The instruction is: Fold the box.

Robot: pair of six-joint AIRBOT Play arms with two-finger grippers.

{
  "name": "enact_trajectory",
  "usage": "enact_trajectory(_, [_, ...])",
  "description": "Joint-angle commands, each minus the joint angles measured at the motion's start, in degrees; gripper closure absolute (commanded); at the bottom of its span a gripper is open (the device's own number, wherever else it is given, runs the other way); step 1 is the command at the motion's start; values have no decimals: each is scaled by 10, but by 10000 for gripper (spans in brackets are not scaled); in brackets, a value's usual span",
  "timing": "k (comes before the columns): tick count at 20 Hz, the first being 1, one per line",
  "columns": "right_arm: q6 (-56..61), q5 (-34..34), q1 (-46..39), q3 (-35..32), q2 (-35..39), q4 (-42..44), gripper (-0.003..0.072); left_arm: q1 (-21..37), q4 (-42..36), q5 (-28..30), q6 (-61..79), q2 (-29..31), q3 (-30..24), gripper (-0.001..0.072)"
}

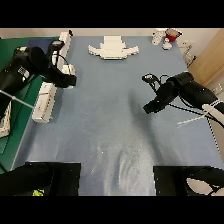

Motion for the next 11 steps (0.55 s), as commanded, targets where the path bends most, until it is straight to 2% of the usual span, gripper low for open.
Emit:
enact_trajectory(1, [0, 0, 0, 0, 0, 0, 681, -99, 1, 23, -60, 71, -92, 699])
enact_trajectory(3, [0, 0, 0, 0, 0, 0, 681, -140, 1, 61, -68, 79, -134, 697])
enact_trajectory(5, [0, 0, 0, 1, 0, 0, 681, -167, 0, 73, -68, 78, -157, 697])
enact_trajectory(11, [0, 0, 0, 0, 0, 0, 682, -192, -8, 69, -68, 76, -160, 697])
